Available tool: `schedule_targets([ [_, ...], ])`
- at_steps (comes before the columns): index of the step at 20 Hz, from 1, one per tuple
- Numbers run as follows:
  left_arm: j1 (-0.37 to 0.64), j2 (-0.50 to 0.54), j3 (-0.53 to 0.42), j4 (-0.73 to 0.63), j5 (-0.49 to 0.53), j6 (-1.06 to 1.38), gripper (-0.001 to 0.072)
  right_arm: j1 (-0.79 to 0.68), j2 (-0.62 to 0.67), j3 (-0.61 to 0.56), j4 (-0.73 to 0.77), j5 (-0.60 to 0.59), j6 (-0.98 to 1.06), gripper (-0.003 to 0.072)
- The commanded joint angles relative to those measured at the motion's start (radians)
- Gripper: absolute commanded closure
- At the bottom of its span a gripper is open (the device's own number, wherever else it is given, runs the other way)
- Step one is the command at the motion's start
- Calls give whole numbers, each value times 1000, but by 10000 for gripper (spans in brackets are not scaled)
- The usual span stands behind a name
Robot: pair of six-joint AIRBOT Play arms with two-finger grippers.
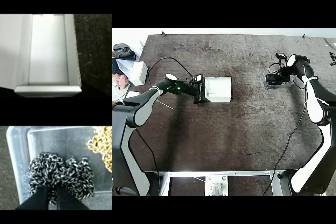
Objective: Fold the box and place the chain.
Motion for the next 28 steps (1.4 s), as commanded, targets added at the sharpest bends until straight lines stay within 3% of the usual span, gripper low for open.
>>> schedule_targets([
  [1, 0, 0, 1, 0, 0, 0, 386, 0, -5, 0, -2, 0, 7, 650],
  [6, 0, 0, 1, 0, 1, 0, 386, 0, 31, 1, -2, 1, 10, 673],
  [13, 0, 0, 1, 0, 1, 0, 386, 2, 182, 1, -2, 31, 8, 674],
  [19, 0, 0, 1, 0, 1, 0, 386, 32, 400, 1, -19, 65, -35, 674],
  [28, 0, 0, 1, 0, 1, 0, 386, 169, 745, 1, -28, -72, -63, 674],
])
